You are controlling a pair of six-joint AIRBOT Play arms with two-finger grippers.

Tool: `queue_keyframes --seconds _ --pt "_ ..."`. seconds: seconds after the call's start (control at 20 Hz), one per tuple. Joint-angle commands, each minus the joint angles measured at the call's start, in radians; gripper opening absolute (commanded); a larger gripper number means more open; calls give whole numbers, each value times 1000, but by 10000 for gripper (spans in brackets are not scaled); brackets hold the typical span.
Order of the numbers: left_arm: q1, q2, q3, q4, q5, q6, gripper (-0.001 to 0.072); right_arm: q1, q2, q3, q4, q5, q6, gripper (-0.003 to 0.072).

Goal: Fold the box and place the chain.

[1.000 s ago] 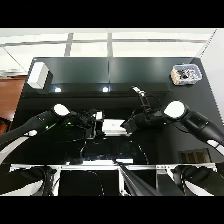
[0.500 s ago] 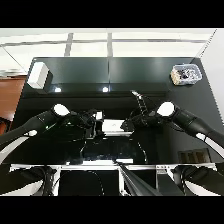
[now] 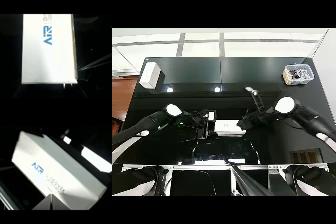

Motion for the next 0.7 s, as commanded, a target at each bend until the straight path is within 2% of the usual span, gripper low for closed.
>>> queue_keyframes --seconds 0.0,0.15,0.3,0.65 --pt "0 -1 0 2 1 0 407 -31 128 60 -225 11 -3 13" --pt "0 -1 0 1 0 0 407 -31 218 61 -450 -71 24 13" --pt "0 -1 0 1 1 0 407 -32 217 45 -603 -76 145 13" --pt "-4 -1 0 -9 6 0 406 -32 216 -74 -632 -94 356 13"
